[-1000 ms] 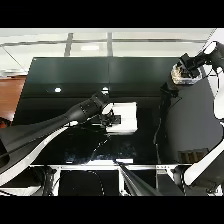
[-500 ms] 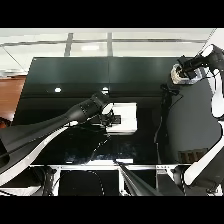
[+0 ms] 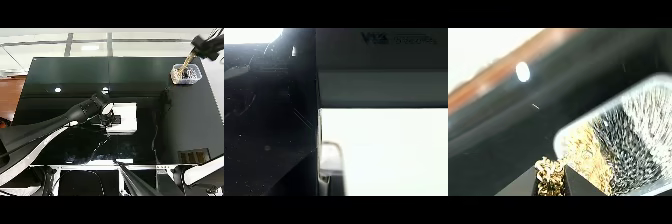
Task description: Fold the box and place the chain.
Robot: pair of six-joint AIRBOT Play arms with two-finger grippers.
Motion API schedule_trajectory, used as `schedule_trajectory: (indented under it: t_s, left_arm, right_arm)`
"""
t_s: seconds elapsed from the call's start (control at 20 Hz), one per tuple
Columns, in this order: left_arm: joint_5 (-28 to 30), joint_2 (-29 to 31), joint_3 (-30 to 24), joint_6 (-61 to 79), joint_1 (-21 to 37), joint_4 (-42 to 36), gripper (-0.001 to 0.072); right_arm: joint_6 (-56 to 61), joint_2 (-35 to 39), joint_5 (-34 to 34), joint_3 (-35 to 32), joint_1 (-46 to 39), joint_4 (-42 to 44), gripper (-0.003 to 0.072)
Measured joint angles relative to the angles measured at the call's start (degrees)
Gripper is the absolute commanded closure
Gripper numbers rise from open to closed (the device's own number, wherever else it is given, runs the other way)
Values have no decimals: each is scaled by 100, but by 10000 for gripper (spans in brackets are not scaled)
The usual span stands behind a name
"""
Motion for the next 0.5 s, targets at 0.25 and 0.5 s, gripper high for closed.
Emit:
schedule_trajectory:
  t_s: [0.25, 0.5]
  left_arm:
    - [13, 0, 0, 0, -2, 0, 682]
    - [13, 0, 0, -2, -2, 2, 682]
  right_arm:
    - [-605, 1283, -157, -4, 0, -42, 679]
    - [-1187, 2518, 127, -4, 57, 433, 679]
